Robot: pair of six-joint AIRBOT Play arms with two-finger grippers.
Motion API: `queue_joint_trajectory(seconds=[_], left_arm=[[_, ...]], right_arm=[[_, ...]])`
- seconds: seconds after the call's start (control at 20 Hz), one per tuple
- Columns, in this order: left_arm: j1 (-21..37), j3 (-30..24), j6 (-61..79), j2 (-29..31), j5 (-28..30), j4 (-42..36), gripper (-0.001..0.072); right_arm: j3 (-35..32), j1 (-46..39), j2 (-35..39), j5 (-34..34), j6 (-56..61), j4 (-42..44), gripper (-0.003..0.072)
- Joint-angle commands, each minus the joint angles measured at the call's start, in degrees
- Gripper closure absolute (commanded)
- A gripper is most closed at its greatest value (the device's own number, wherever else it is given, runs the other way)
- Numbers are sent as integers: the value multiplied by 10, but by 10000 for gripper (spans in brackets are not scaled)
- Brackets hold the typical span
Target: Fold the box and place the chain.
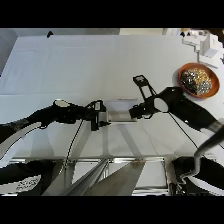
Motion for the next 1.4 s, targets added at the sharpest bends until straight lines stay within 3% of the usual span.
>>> queue_joint_trajectory(seconds=[0.0, 0.05, 0.1, 0.25, 0.3, 0.55, 0.6, 0.65, 0.75, 1.15, 1.25, 1.35], left_arm=[[0, 0, 0, 0, 0, 0, 577], [0, 0, 0, 0, 0, 0, 577], [0, 0, 0, 0, 0, 0, 577], [0, 0, 0, 0, 0, 0, 577], [0, 0, 0, 0, 0, 0, 577], [0, 0, 0, 0, 0, 0, 577], [0, 0, 0, 0, 0, 0, 577], [0, 0, 0, 0, 0, 0, 577], [0, 0, 0, 0, 0, 0, 577], [0, 0, 0, 0, 0, 0, 577], [0, 0, 0, 0, 0, 0, 577], [0, 0, 0, 0, 0, 0, 577]], right_arm=[[3, -45, 74, 57, -82, 0, 408], [12, -72, 89, 69, -99, 0, 561], [25, -102, 94, 77, -113, 0, 632], [71, -216, 92, 43, -163, -1, 631], [85, -254, 87, 25, -179, -2, 673], [170, -419, -31, -35, -201, -13, 669], [189, -441, -66, -40, -212, -13, 640], [205, -459, -98, -45, -218, -13, 520], [235, -490, -157, -46, -220, -14, 488], [259, -538, -278, -75, -220, -12, 481], [259, -538, -292, -78, -233, 7, 407], [259, -538, -303, -79, -233, 11, 408]])
